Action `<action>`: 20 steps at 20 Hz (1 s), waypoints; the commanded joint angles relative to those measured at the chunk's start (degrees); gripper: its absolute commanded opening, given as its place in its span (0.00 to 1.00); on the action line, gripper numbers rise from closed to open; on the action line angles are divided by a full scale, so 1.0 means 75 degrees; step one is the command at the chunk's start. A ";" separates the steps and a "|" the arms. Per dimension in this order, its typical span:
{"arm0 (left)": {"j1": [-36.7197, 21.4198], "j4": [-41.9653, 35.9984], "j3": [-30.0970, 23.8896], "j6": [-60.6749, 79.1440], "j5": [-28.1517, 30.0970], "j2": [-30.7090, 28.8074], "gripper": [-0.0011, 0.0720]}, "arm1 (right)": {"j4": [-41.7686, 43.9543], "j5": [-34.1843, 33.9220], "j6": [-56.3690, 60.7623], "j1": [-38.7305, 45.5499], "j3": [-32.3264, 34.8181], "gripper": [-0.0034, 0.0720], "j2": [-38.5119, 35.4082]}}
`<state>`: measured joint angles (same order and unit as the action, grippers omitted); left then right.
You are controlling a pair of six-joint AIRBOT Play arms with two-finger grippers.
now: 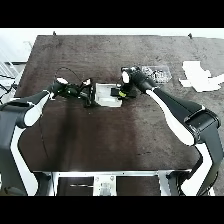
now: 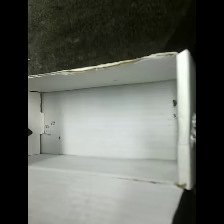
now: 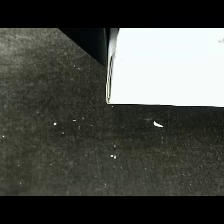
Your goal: Fold the box and place the chain.
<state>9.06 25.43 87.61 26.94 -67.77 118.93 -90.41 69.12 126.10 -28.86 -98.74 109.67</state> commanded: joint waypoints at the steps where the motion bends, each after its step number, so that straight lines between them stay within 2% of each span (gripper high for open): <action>1: 0.0009 0.0006 0.0000 0.0006 -0.0026 0.0000 0.74 | 0.0026 -0.0239 0.0035 -0.0023 -0.0009 0.07 0.0026; 3: 0.0009 0.0006 0.0000 0.0006 -0.0026 0.0000 0.74 | -0.0044 -0.0242 0.0038 -0.0047 -0.0009 0.08 0.0026; 4: 0.0009 0.0006 -0.0003 0.0006 -0.0026 0.0000 0.74 | -0.0041 -0.0242 0.0038 -0.0047 -0.0009 0.16 0.0023; 5: 0.0009 0.0006 0.0000 0.0006 -0.0026 0.0000 0.74 | -0.0041 -0.0239 0.0041 -0.0047 -0.0009 0.38 0.0020; 7: 0.0009 0.0006 0.0000 0.0006 -0.0026 0.0000 0.74 | -0.0041 -0.0239 0.0038 -0.0047 -0.0012 0.41 -0.0015; 8: 0.0009 0.0006 0.0000 0.0006 -0.0026 0.0000 0.74 | -0.0041 -0.0239 0.0038 -0.0047 -0.0012 0.47 -0.0041; 11: 0.0009 0.0006 0.0000 0.0006 -0.0026 0.0000 0.74 | -0.0041 -0.0131 0.0032 -0.0047 -0.0012 0.49 -0.0119; 12: 0.0009 0.0006 -0.0003 0.0006 -0.0026 0.0000 0.74 | -0.0041 -0.0050 0.0032 -0.0047 -0.0012 0.61 -0.0128; 13: 0.0009 0.0006 -0.0003 0.0006 -0.0026 0.0000 0.74 | -0.0041 -0.0003 -0.0032 -0.0047 -0.0009 0.67 -0.0140; 17: 0.0009 0.0006 0.0000 0.0006 -0.0026 0.0000 0.74 | -0.0067 0.0003 -0.0114 -0.0067 -0.0009 0.67 -0.0373; 18: 0.0009 0.0006 -0.0003 0.0006 -0.0026 0.0000 0.74 | -0.0067 0.0050 -0.0213 -0.0067 -0.0009 0.69 -0.0501; 19: 0.0009 0.0006 -0.0003 0.0006 -0.0026 0.0000 0.74 | -0.0064 0.0140 -0.0300 -0.0067 -0.0009 0.76 -0.0638; 20: 0.0009 0.0006 0.0000 0.0006 -0.0026 0.0000 0.74 | -0.0064 0.0271 -0.0446 -0.0067 -0.0009 0.76 -0.0790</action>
<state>9.10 25.45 87.64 26.98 -67.92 118.91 -90.85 69.49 124.75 -29.30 -98.76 105.93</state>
